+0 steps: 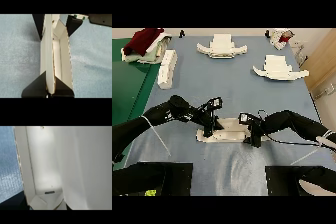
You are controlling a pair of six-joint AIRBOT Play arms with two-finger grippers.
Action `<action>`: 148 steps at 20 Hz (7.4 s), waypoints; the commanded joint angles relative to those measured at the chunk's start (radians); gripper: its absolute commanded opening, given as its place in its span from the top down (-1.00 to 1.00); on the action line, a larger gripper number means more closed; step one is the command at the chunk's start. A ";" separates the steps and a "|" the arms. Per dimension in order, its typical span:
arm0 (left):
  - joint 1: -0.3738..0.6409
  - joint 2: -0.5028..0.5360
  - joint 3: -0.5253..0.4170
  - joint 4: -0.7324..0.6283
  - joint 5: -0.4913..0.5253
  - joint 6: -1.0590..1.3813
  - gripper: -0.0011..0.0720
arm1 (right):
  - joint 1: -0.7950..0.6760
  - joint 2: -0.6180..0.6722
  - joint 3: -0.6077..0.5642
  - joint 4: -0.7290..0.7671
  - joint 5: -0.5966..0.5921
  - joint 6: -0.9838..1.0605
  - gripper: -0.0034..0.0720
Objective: Fold the box.
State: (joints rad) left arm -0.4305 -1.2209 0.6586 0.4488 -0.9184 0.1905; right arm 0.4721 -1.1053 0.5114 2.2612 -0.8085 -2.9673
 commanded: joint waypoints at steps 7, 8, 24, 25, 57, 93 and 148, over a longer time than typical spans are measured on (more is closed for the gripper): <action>0.000 0.000 0.000 0.000 0.000 0.000 0.93 | 0.000 -0.002 -0.012 -0.001 0.011 0.000 -0.72; 0.000 0.000 0.000 0.000 0.000 0.000 0.93 | 0.000 -0.002 -0.012 -0.001 0.015 0.000 -0.91; 0.000 0.000 0.000 0.000 0.000 0.000 0.93 | 0.001 -0.003 -0.022 -0.004 0.018 0.000 -0.27; 0.000 0.000 0.000 0.000 0.000 0.000 0.93 | 0.001 -0.003 -0.022 -0.005 0.018 0.000 -0.27; 0.000 0.000 0.000 -0.044 -0.009 -0.001 0.92 | 0.001 -0.003 -0.023 -0.006 0.015 0.000 -0.27; 0.027 -0.147 0.153 -0.059 -0.015 -1.052 0.93 | 0.001 -0.003 -0.023 -0.013 0.015 0.000 -0.27; -0.038 0.216 -0.187 0.260 0.193 -0.114 -0.81 | 0.001 -0.003 -0.023 -0.013 0.015 0.000 -0.27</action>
State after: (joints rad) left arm -0.4698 -0.9539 0.4660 0.7479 -0.7658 0.0124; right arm 0.4721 -1.1072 0.4881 2.2478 -0.7937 -2.9673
